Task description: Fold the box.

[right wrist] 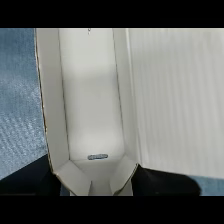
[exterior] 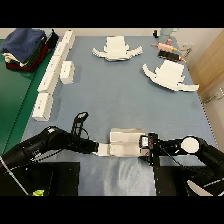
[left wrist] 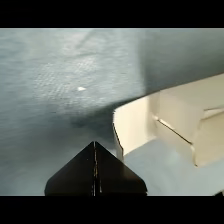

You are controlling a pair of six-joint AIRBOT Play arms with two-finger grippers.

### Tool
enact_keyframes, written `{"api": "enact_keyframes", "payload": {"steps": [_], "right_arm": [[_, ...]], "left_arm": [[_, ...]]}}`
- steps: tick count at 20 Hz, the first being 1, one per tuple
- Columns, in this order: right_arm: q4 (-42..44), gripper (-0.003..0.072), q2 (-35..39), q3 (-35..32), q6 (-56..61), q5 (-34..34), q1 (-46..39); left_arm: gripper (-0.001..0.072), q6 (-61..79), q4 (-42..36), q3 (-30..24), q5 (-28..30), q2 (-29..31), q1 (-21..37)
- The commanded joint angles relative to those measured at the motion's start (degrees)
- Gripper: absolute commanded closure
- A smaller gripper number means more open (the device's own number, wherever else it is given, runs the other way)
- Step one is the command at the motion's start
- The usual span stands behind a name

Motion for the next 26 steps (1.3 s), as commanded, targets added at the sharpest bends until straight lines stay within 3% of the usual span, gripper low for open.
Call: {"api": "enact_keyframes", "payload": {"steps": [1,13,14,15,26], "right_arm": [[0.02,0.0178,0.04,0.07,0.02,0.02,0.04],[0.0,0.0178,0.04,0.04,0.02,0.02,0.04],[0.0,0.0178,0.04,0.07,0.02,0.02,0.04],[0.0,0.0178,0.04,0.04,0.02,0.02,0.04],[0.0,0.0178,0.04,0.04,0.02,0.02,0.04]], "left_arm": [[0.0692,2.05,-7.56,-0.13,3.61,-1.07,-3.06],[0.0682,2.05,-9.29,3.32,7.41,0.66,-4.63],[0.0439,2.05,-9.42,3.32,7.54,0.35,-4.63],[0.0295,2.03,-9.55,3.32,7.56,0.04,-4.63],[0.0302,2.05,-12.31,3.3,8.41,-0.46,-4.63]]}}
